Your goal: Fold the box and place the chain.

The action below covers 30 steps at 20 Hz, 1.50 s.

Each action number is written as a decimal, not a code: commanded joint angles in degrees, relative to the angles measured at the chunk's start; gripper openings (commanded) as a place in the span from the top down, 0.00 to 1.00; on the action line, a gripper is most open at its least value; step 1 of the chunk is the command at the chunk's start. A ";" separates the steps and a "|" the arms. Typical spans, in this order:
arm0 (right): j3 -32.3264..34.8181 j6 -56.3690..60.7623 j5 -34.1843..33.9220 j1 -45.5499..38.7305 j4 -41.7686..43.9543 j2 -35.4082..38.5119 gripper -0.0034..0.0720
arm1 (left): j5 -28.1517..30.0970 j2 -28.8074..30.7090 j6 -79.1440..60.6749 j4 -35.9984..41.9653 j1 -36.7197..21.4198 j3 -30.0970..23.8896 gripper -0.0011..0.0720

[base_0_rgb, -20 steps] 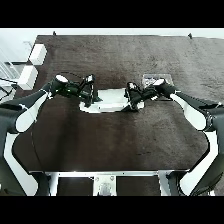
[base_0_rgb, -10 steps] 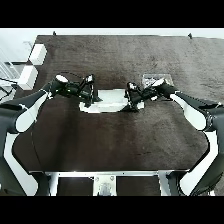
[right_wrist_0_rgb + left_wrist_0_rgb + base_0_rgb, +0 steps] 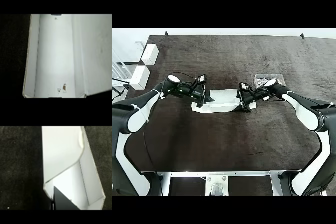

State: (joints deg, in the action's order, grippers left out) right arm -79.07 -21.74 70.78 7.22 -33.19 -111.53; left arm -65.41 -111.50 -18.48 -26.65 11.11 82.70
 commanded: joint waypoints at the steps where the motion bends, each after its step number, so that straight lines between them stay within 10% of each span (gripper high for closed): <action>1: 0.02 0.04 -0.04 0.00 0.00 -0.02 0.20 | 0.00 0.00 0.00 0.28 0.02 0.04 0.96; 16: 0.02 0.04 -0.04 0.00 0.00 -0.02 0.20 | -0.37 0.00 -0.04 0.55 0.02 0.04 0.94; 18: 0.02 0.04 -0.04 0.00 0.00 -0.02 0.20 | -0.90 0.00 -0.61 0.52 0.02 0.04 0.48; 29: 0.02 0.04 -0.02 0.00 0.00 -0.02 0.20 | -22.71 0.46 3.85 -1.14 -9.55 10.45 0.50; 30: 0.02 0.04 -0.02 0.00 0.00 -0.02 0.20 | -25.90 0.46 5.53 -0.76 -10.82 11.85 0.70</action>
State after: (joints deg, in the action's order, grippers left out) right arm -79.07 -21.69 70.67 7.22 -33.19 -111.53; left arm -81.76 -111.04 -15.57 -27.53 3.75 91.11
